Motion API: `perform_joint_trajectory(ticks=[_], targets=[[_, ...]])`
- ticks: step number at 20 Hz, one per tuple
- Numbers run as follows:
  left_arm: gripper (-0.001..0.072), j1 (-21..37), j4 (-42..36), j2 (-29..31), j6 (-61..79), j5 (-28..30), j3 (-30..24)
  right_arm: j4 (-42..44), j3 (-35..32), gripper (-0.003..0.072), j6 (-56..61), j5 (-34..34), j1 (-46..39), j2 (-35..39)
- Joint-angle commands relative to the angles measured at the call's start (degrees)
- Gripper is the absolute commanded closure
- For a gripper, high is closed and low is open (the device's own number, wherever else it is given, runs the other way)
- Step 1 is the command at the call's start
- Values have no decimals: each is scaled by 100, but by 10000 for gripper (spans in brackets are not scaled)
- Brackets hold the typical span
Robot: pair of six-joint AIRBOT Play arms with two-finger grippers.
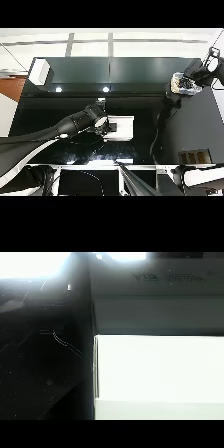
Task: Fold the box and place the chain.
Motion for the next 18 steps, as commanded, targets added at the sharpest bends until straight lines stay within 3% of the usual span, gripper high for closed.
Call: perform_joint_trajectory(ticks=[1,3,6,7,9,10,11,14,18], targets=[[680,4,-2,-2,0,-13,-2,275,431,98,-133,96,-76,-634],[680,4,-4,-2,0,-11,-2,275,431,191,-195,125,-76,-713],[681,4,-4,-2,0,-13,-2,275,431,241,-221,271,-76,-748],[680,4,-4,-2,0,-11,-2,275,431,338,-273,361,-76,-748],[681,4,-4,-2,0,-11,-2,275,433,354,-452,599,-76,-748],[681,4,-4,-2,-2,-11,-2,275,446,557,-632,754,-76,-748],[680,4,-4,-2,-2,-11,-2,273,509,659,-820,960,-79,-745],[681,4,-4,-2,0,-9,-2,273,839,660,-1266,1451,-101,-531],[680,4,-50,-2,0,-9,-2,634,922,660,-1641,1580,-170,302]])
